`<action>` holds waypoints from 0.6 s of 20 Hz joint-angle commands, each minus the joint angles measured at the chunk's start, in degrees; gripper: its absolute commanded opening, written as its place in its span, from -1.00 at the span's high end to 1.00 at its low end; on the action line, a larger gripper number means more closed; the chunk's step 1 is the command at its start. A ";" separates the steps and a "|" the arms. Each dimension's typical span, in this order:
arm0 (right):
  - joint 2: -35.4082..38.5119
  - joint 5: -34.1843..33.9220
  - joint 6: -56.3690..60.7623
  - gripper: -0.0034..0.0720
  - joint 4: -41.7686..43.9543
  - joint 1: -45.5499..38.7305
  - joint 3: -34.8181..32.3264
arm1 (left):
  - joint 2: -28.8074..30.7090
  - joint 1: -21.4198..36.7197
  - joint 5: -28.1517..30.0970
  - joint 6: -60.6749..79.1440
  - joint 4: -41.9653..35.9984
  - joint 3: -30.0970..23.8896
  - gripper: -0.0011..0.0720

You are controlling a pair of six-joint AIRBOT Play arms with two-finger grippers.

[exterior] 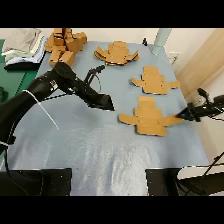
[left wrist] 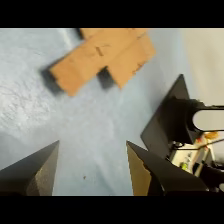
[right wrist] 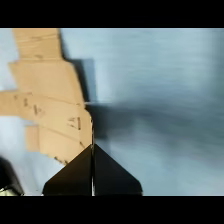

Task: Fold the box.

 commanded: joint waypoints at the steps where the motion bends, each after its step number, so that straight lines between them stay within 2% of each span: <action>1: 2.84 0.11 3.34 0.91 7.80 9.81 -3.32 | 0.00 4.98 -7.72 3.74 -3.54 -0.83 -0.75; 6: 16.76 21.31 10.05 0.91 7.91 25.42 -23.65 | 0.20 14.53 -15.69 7.10 -3.58 -6.69 -0.75; 8: 21.27 27.56 13.46 0.85 6.47 28.85 -29.88 | 0.17 17.40 -15.54 7.45 -3.74 -8.70 -0.75; 10: 21.79 28.13 14.27 0.12 4.13 30.62 -30.69 | 0.17 18.29 -14.67 7.45 -3.87 -8.85 -0.75; 12: 20.96 27.98 14.21 0.11 4.28 30.97 -30.49 | 0.17 18.18 -14.88 7.39 -4.02 -8.85 -0.76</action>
